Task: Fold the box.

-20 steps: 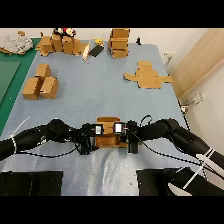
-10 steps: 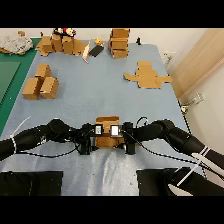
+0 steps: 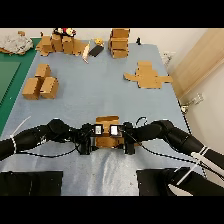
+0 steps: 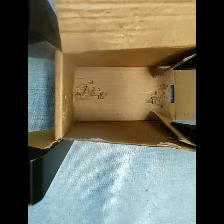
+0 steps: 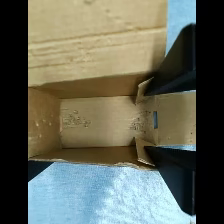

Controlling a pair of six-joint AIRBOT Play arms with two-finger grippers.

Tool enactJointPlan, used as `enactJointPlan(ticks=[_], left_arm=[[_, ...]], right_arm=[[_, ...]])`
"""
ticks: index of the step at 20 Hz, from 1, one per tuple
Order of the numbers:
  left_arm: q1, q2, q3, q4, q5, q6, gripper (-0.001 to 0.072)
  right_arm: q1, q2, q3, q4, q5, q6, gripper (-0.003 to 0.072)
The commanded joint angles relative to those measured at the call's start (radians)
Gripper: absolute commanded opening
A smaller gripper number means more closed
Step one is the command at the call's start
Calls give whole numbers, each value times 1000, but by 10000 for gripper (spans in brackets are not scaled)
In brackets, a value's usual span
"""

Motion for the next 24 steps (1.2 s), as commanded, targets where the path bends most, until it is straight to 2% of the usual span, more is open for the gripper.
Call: enactJointPlan(ticks=[1, 4, 6, 7, 8, 9, 11, 12, 14, 15, 17, 19, 22, 24], left_arm=[[0, 0, 0, -1, 1, 0, 368], [0, 0, 0, 0, 1, 0, 368], [0, 0, 0, 0, 1, 0, 368], [0, 0, 0, 0, 2, 0, 368], [0, 0, 0, 0, 1, 0, 368], [0, 0, 0, -1, 1, 0, 369], [0, 0, 0, 0, 1, 0, 368], [0, 0, 0, 0, 1, 0, 368], [0, 0, 0, 0, 2, 0, 368], [0, 0, 0, 0, 1, 0, 368], [0, 0, 0, 0, 2, 0, 368], [0, 0, 0, 0, 1, 0, 369], [0, 0, 0, 0, 2, 0, 368], [0, 0, 0, 0, 1, 0, 368]], right_arm=[[1, -1, 0, -14, 1, 0, 526], [1, 0, 0, -21, 0, 4, 525], [1, 10, 0, -44, -30, 88, 496], [1, 25, 0, -74, -60, 150, 425], [1, 49, 3, -112, -95, 247, 283], [0, 79, 6, -145, -119, 361, 237], [0, 150, 21, -231, -160, 688, 197], [0, 187, 26, -303, -181, 821, 77], [0, 259, 26, -411, -232, 983, 50], [0, 288, 26, -469, -259, 1075, 8], [-35, 333, 26, -564, -301, 1274, 7], [-118, 351, 26, -589, -291, 1382, 6], [-301, 338, 16, -564, -262, 1453, 6], [-405, 310, -8, -471, -237, 1424, 6]])
